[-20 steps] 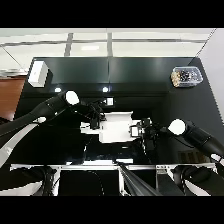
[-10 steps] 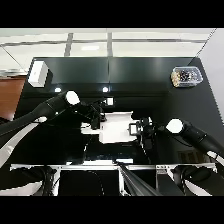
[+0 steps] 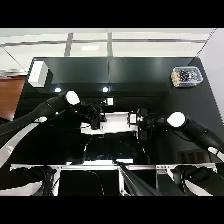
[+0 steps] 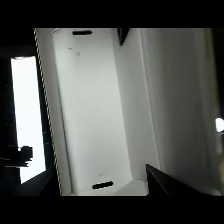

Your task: Fold the box and place the chain.

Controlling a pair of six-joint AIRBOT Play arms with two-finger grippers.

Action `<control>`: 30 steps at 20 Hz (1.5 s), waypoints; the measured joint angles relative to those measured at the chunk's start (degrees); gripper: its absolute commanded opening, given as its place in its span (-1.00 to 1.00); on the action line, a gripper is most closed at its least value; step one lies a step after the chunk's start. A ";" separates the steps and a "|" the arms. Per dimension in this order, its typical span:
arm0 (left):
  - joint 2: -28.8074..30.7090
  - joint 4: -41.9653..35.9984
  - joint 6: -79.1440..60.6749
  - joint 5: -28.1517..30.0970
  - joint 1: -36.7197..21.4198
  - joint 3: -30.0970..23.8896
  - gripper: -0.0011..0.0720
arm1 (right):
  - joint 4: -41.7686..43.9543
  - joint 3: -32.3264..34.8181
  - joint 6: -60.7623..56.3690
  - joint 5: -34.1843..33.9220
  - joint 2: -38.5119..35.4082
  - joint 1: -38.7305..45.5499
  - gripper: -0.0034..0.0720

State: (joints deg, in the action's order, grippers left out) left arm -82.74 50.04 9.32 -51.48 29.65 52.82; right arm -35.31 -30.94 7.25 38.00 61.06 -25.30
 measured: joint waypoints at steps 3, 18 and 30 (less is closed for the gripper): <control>0.00 0.00 0.07 0.02 0.00 -0.02 -0.89 | 0.63 -1.14 0.04 0.02 0.00 1.70 0.76; 0.00 0.00 -0.11 -0.02 0.00 0.00 -0.89 | 8.13 -1.79 8.57 3.39 4.28 5.11 0.76; 0.00 0.09 -0.17 -0.55 0.00 0.00 -0.89 | 6.97 -1.84 14.25 7.61 9.73 4.31 0.73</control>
State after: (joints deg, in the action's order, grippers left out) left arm -82.74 50.13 9.15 -52.03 29.65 52.82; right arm -28.34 -32.77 21.50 45.60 70.78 -20.99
